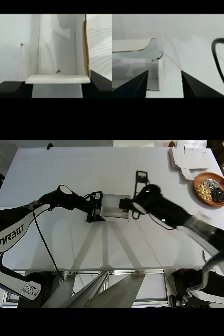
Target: Fold the box and place the chain.
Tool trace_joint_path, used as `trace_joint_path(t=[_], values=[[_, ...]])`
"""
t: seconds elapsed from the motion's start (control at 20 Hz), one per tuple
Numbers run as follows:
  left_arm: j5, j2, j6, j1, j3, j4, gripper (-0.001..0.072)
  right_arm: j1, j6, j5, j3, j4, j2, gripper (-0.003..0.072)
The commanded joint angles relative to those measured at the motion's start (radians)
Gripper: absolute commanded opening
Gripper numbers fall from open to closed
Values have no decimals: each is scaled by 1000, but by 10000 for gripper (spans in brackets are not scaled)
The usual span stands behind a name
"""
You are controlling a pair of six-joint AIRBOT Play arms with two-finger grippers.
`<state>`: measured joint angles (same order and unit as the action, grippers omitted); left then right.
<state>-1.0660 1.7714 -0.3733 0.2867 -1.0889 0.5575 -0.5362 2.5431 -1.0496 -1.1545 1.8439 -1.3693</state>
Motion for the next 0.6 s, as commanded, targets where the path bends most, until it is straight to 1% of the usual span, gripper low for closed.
trace_joint_path(t=[0.0,0.15,0.3,0.5,0.55], values=[[0,0,0,0,0,0,335,53,-111,-93,-1,34,130,456],[0,0,0,0,0,0,335,134,-176,-172,-1,130,246,456],[0,0,0,0,0,0,335,247,-241,-161,-1,217,340,456],[0,0,0,0,0,0,335,455,-441,-158,-1,240,370,457],[0,0,0,0,0,0,335,515,-464,-139,-1,241,370,457]])
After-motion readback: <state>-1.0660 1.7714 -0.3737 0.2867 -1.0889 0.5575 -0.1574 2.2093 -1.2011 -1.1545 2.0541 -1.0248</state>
